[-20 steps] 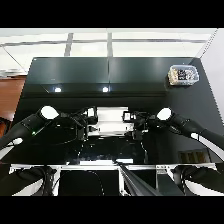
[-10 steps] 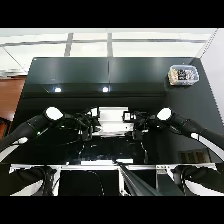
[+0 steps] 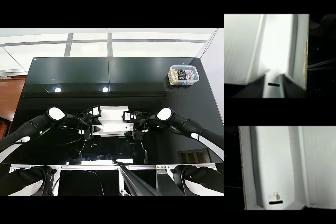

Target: Fold the box and place the chain.

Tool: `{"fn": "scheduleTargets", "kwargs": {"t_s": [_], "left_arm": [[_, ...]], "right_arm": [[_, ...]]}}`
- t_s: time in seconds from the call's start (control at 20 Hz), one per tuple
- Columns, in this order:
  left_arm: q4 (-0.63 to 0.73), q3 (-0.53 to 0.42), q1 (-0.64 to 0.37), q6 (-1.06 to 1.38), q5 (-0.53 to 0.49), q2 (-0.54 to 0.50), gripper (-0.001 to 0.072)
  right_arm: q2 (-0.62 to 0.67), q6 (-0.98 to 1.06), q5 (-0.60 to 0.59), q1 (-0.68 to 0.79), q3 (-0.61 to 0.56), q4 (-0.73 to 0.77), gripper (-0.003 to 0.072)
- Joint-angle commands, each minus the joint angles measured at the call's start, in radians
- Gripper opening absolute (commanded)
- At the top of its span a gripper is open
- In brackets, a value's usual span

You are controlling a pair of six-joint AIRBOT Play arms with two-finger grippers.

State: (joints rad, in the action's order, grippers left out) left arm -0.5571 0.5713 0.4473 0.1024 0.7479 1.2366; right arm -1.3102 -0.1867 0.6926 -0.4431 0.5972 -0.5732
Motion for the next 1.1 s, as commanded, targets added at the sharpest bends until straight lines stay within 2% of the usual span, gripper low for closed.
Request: {"fn": "scheduleTargets", "kwargs": {"t_s": [0.0,0.05,0.1,0.15,0.2,0.25,0.35,0.4,0.45,0.6,0.75,0.8,0.95,1.0,1.05], "left_arm": [[0.001,0.0,0.0,-0.002,-0.003,0.001,0.0342],[0.0,0.0,0.0,-0.004,-0.003,0.0,0.0118],[0.001,0.0,0.001,-0.005,-0.003,0.0,0.012],[0.002,0.0,0.003,-0.005,-0.005,0.0,0.0347],[0.001,0.0,0.001,-0.006,-0.006,0.0,0.0484],[0.001,0.0,-0.002,-0.01,-0.003,-0.003,0.0476],[-0.042,0.016,-0.005,-0.065,0.002,-0.025,0.016],[-0.085,0.031,-0.011,-0.102,0.028,-0.046,0.0055],[-0.139,0.049,-0.024,-0.182,0.066,-0.077,0.0026],[-0.336,0.072,-0.105,-0.508,0.143,-0.203,0.0026],[-0.566,0.072,-0.245,-0.641,0.256,-0.303,0.0027],[-0.581,0.072,-0.303,-0.731,0.29,-0.309,0.0027],[-0.581,0.043,-0.484,-1.197,0.346,-0.266,0.0028],[-0.55,0.021,-0.544,-1.328,0.384,-0.229,0.0028],[-0.459,-0.006,-0.599,-1.357,0.435,-0.182,0.0028]], "right_arm": [[0.0,-0.001,0.003,0.0,0.0,-0.001,0.0189],[0.0,-0.001,0.002,0.0,0.0,-0.001,0.0189],[0.0,-0.001,0.002,0.0,0.0,-0.001,0.0189],[0.0,-0.001,0.003,0.0,0.0,-0.001,0.0189],[0.0,-0.001,0.003,0.0,0.0,0.0,0.0189],[0.0,-0.001,0.003,0.0,0.0,-0.001,0.0189],[0.0,-0.001,0.003,0.0,0.0,-0.001,0.0189],[0.0,-0.001,0.003,0.0,0.0,-0.001,0.0189],[0.0,-0.001,0.003,0.0,0.0,-0.001,0.0189],[0.0,-0.001,0.002,0.0,0.0,-0.001,0.0189],[0.0,-0.001,0.002,0.0,0.0,-0.001,0.0189],[0.0,-0.001,0.002,0.0,0.0,-0.001,0.0189],[0.0,-0.001,0.002,0.0,0.0,-0.001,0.0189],[0.0,-0.001,0.002,0.0,0.0,-0.001,0.0189],[0.0,-0.001,0.002,0.0,0.0,-0.001,0.0189]]}}
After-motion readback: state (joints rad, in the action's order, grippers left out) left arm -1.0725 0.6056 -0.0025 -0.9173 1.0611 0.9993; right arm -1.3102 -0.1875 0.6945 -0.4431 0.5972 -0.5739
